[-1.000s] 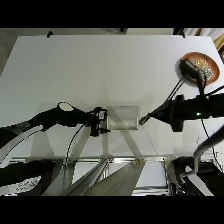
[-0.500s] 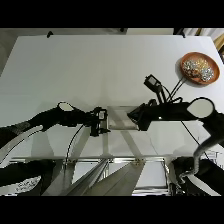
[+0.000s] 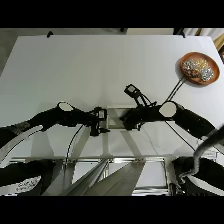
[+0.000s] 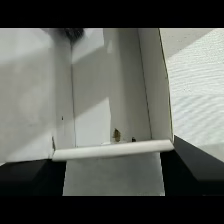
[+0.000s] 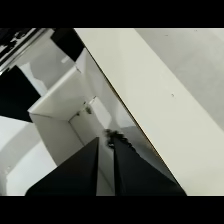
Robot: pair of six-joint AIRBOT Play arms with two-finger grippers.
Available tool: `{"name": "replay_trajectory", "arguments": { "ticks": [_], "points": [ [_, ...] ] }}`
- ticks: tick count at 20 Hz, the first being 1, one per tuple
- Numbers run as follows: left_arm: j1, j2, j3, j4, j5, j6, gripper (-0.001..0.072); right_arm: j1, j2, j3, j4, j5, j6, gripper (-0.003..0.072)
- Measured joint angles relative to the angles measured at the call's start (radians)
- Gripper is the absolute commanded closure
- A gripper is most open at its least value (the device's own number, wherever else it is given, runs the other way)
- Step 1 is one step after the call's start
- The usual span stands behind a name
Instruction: Fold the box and place the chain.
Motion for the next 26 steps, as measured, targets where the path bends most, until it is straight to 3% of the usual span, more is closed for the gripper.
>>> {"name": "replay_trajectory", "arguments": {
  "ticks": [10, 16, 23, 26],
  "points": [
    [-0.001, 0.000, 0.000, 0.000, 0.002, 0.004, 0.0497, 0.018, -0.003, 0.002, 0.038, 0.100, -0.003, 0.0550],
    [-0.001, 0.000, 0.000, 0.000, 0.002, 0.004, 0.0497, -0.019, 0.132, 0.003, -0.043, 0.126, 0.072, 0.0554],
    [-0.001, 0.000, 0.000, 0.000, 0.002, 0.003, 0.0497, -0.336, 0.424, 0.009, -0.330, 0.288, 0.361, 0.0546],
    [-0.001, 0.000, 0.000, 0.000, 0.002, 0.003, 0.0497, -0.492, 0.445, 0.009, -0.425, 0.292, 0.423, 0.0384]
  ]
}}
